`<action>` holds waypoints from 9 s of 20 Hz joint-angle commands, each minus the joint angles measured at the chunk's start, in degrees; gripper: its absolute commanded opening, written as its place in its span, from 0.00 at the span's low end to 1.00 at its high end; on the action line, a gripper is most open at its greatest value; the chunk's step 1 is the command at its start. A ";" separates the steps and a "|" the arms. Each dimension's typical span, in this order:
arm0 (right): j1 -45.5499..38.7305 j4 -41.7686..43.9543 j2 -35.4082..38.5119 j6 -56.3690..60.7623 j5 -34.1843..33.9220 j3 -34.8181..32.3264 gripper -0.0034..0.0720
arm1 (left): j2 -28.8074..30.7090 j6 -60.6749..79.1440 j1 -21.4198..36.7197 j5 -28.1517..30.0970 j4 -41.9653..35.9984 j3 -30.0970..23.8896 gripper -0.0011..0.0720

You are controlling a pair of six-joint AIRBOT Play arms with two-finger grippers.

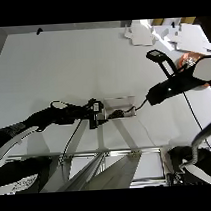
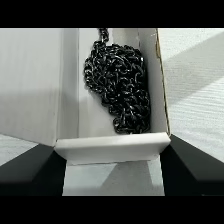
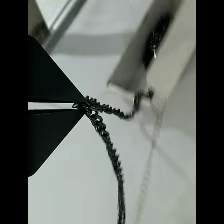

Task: Fold the box and place the chain.

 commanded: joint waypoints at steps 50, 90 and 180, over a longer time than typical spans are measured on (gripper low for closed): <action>-13.00 -13.09 -28.68 4.92 -19.41 -4.70 0.07 | 0.02 0.02 -0.04 -0.07 0.02 0.00 0.05; 13.22 17.18 -6.62 -14.67 -17.25 -4.26 0.29 | 0.02 0.02 -0.04 -0.50 0.02 0.00 0.05; -0.09 17.42 -25.31 -40.89 -13.14 2.82 0.07 | 0.02 0.02 -0.04 -0.48 0.00 0.00 0.05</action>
